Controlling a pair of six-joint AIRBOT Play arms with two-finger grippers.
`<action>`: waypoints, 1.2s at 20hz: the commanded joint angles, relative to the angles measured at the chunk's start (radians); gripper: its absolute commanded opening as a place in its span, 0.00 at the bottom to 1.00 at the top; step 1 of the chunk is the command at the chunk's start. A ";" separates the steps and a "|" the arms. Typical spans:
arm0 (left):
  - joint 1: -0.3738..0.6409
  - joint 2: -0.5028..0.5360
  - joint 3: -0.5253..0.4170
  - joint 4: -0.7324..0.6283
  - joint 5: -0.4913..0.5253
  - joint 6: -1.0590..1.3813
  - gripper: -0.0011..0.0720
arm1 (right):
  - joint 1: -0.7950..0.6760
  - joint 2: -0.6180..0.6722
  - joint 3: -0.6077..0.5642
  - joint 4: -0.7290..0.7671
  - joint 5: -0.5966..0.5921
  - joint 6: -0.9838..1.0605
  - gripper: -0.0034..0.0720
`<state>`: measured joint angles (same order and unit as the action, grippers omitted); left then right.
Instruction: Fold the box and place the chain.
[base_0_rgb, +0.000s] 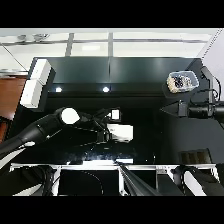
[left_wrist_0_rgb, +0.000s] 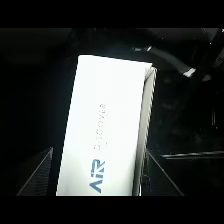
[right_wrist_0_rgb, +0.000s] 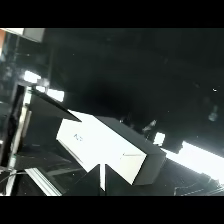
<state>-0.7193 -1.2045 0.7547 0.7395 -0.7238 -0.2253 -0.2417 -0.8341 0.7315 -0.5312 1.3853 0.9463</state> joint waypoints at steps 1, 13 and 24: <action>-0.014 -0.032 0.008 0.000 0.010 -0.015 0.99 | -0.001 0.000 0.000 -0.002 -0.005 0.000 0.10; -0.014 -0.053 0.008 0.006 0.010 -0.037 0.99 | -0.001 0.000 0.001 -0.002 -0.022 0.000 0.10; -0.014 -0.095 0.008 0.008 0.010 -0.037 0.99 | -0.001 0.000 0.000 -0.002 -0.022 0.000 0.10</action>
<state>-0.7334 -1.2789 0.7620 0.7425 -0.7128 -0.2630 -0.2428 -0.8341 0.7315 -0.5339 1.3636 0.9463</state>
